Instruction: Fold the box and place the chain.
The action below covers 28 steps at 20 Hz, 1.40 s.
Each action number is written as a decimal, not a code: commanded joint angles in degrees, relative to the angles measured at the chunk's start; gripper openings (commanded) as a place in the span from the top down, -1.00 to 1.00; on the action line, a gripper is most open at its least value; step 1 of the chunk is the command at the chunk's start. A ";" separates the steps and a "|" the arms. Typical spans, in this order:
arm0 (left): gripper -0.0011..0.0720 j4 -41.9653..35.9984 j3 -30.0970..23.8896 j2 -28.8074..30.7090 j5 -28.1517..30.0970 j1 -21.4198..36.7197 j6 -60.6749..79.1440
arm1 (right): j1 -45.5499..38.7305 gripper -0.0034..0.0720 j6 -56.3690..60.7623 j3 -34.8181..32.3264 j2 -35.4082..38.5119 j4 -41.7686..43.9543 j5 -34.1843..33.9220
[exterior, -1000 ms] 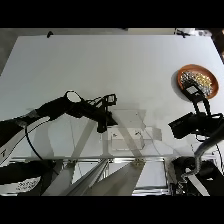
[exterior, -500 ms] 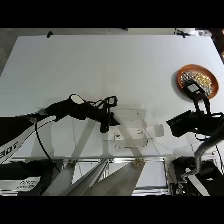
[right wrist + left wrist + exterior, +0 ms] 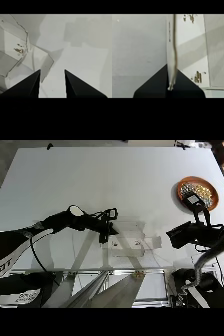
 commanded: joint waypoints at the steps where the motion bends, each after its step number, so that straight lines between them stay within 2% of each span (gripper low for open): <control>1: 0.96 3.32 0.07 1.68 2.36 0.02 -0.50 | 0.04 0.00 -0.24 0.04 -0.02 -0.26 -1.38; 5: 0.96 3.34 0.07 1.64 3.74 0.02 -0.44 | 0.04 0.00 -1.70 0.04 -0.07 -0.26 -3.41; 28: 0.95 3.41 0.07 1.84 3.06 0.02 -0.57 | 0.04 0.00 -1.70 0.04 -0.07 -0.28 -6.10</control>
